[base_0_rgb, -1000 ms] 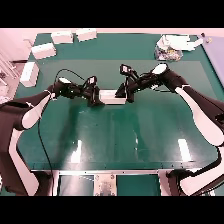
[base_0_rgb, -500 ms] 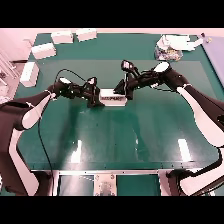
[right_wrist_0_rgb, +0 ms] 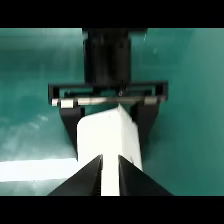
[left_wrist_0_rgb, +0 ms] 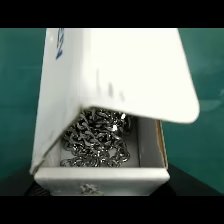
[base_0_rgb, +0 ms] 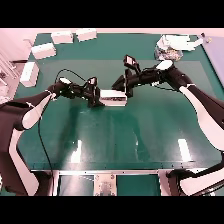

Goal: Fold the box and place the chain.

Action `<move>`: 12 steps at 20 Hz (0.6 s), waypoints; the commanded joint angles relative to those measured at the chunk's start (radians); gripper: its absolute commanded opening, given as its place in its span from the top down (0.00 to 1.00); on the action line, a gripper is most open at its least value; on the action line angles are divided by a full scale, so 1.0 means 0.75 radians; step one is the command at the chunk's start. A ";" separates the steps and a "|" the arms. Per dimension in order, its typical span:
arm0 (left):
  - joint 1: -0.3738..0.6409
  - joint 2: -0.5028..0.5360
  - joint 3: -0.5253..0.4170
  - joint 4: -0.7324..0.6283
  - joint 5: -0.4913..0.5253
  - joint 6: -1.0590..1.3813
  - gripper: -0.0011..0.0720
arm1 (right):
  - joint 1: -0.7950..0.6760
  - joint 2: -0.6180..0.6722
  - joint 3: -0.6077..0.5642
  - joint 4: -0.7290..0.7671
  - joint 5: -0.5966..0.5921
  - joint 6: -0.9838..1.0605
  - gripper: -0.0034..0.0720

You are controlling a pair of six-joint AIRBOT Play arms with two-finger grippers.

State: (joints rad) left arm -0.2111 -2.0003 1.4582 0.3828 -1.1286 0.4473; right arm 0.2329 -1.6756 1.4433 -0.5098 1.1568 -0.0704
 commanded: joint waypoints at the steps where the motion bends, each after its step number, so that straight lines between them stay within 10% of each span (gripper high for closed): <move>1: 0.002 0.001 0.000 -0.002 0.004 -0.002 0.50 | -0.007 0.050 0.014 0.094 -0.092 -0.087 0.73; 5: 0.002 0.001 0.000 -0.002 0.004 -0.002 0.50 | -0.008 0.028 -0.015 0.010 -0.097 -0.069 0.56; 12: 0.002 0.001 0.000 -0.002 0.004 -0.002 0.50 | -0.008 -0.050 -0.028 -0.074 -0.086 -0.021 0.54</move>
